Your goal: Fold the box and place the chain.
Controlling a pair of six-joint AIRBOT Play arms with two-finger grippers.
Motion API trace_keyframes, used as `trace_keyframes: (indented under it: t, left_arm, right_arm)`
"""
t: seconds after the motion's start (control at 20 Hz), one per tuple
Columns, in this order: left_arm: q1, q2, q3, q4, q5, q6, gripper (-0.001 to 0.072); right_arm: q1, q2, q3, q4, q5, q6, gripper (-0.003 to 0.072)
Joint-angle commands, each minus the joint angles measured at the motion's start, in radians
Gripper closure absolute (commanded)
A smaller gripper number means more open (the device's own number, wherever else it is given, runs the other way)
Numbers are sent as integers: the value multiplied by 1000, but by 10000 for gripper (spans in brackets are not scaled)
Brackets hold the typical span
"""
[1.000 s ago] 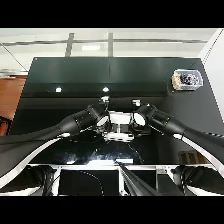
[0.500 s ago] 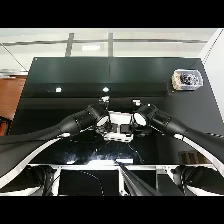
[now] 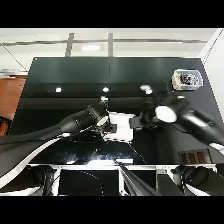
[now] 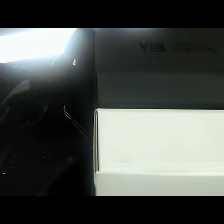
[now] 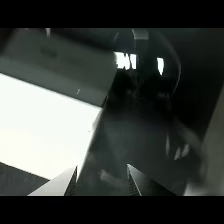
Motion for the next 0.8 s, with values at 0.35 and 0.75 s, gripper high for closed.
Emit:
trace_keyframes:
  t: [0.35, 0.75]
  left_arm:
    - [1, -1, 2, 0, -18, 2, 679]
    - [1, -1, 2, -19, -19, 2, 679]
  right_arm:
    - [-514, 95, -78, -413, -321, -101, -21]
    - [-835, -345, 221, 20, -385, -50, 14]
